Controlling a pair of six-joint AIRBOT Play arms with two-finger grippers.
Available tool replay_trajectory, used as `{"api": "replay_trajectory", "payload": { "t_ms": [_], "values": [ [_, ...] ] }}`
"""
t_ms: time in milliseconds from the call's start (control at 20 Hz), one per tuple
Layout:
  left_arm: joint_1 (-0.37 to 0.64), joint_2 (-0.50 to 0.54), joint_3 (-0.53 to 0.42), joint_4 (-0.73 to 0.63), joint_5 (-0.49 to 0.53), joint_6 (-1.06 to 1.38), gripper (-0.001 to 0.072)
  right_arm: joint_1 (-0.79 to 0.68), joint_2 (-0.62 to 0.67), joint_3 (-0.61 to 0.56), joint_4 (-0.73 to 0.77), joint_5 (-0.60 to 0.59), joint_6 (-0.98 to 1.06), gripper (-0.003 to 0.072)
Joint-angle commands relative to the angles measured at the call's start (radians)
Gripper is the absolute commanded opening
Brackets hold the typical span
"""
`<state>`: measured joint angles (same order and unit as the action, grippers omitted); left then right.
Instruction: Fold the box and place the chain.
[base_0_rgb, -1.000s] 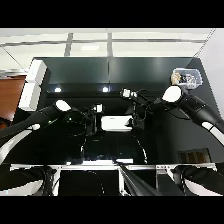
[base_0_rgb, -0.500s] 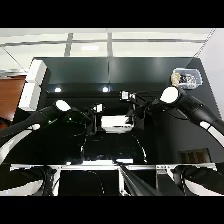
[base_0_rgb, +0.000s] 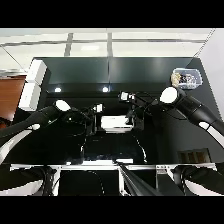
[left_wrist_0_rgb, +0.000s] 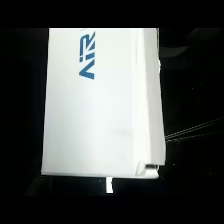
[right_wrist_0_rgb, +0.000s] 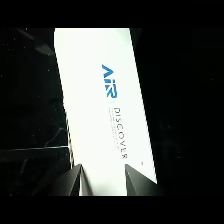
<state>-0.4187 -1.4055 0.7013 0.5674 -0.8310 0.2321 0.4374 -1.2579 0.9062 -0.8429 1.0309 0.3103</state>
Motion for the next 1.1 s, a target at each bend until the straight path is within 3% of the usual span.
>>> {"api": "replay_trajectory", "payload": {
  "t_ms": [0,50,600,650,700,1050],
  "values": [
    [0.0,0.0,0.0,0.0,-0.002,0.0,0.0266,0.001,-0.001,0.0,0.0,-0.019,0.0,0.0272],
    [0.0,0.0,0.0,0.0,-0.002,-0.001,0.0266,0.001,-0.001,0.0,0.0,-0.019,0.0,0.0199],
    [0.0,0.0,0.0,0.0,-0.002,-0.001,0.0267,0.001,-0.001,-0.019,-0.006,0.005,0.0,0.0199],
    [0.0,0.0,0.0,0.0,-0.002,0.0,0.0267,0.001,-0.001,-0.021,-0.006,0.005,0.0,0.0205],
    [0.0,0.0,0.0,0.0,-0.002,-0.001,0.0267,0.001,-0.001,-0.021,-0.006,0.005,0.0,0.0291],
    [0.0,0.0,0.0,0.0,-0.002,-0.001,0.0267,0.001,-0.001,-0.021,-0.005,0.005,0.0,0.029]
  ]
}}
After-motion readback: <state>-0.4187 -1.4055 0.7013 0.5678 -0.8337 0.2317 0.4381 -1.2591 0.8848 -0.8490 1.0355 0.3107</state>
